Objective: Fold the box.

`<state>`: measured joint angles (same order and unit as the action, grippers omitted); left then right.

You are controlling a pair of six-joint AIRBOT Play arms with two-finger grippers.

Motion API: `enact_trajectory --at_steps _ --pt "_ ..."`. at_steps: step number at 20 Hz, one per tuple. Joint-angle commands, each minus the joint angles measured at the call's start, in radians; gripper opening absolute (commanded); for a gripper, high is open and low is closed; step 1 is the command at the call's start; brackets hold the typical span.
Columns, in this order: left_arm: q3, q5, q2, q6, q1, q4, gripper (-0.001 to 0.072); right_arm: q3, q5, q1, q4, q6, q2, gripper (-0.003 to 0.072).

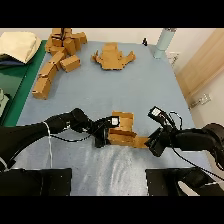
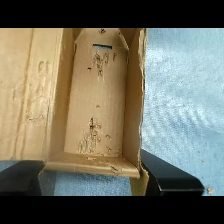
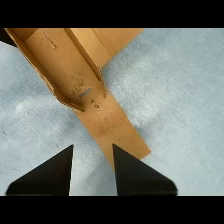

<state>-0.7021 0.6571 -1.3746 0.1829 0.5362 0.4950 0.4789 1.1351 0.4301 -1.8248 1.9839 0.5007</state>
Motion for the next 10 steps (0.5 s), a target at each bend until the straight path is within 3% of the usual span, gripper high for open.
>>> enact_trajectory --at_steps 1,7,10 --pt "-0.001 0.001 0.000 0.000 0.000 -0.001 0.0597 -0.006 -0.013 0.000 0.005 0.014 -0.001 0.0376" --pt "-0.001 -0.002 0.000 0.000 0.000 -0.001 0.0597 -0.006 -0.016 0.000 0.005 0.015 0.005 0.0384" --pt "-0.001 -0.001 0.000 0.000 0.000 -0.001 0.0596 -0.006 -0.079 0.000 0.011 0.051 0.048 0.0669"
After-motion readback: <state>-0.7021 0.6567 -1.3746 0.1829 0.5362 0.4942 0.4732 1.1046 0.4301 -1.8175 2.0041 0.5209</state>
